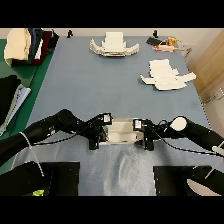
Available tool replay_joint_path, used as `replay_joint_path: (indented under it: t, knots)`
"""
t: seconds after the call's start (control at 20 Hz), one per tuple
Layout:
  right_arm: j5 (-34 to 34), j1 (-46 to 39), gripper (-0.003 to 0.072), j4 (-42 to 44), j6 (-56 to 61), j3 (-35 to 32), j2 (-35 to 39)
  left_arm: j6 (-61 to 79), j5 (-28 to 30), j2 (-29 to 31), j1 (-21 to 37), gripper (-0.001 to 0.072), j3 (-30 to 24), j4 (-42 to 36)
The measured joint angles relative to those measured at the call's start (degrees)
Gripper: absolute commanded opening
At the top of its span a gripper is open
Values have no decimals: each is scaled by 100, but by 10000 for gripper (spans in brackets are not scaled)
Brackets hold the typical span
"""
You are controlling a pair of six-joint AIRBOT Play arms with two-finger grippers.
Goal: Fold the box.
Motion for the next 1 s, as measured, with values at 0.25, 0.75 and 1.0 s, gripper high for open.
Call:
replay_joint_path:
  t: [0.25,0.75,1.0]
  knots:
    - [9,0,503,0,2,2,2,160,354,-79,-195,97,0,-197]
    - [4,0,503,0,0,0,2,527,715,-142,-450,499,2,-863]
    - [2,0,503,0,-2,0,2,514,737,-151,-463,347,-4,-883]
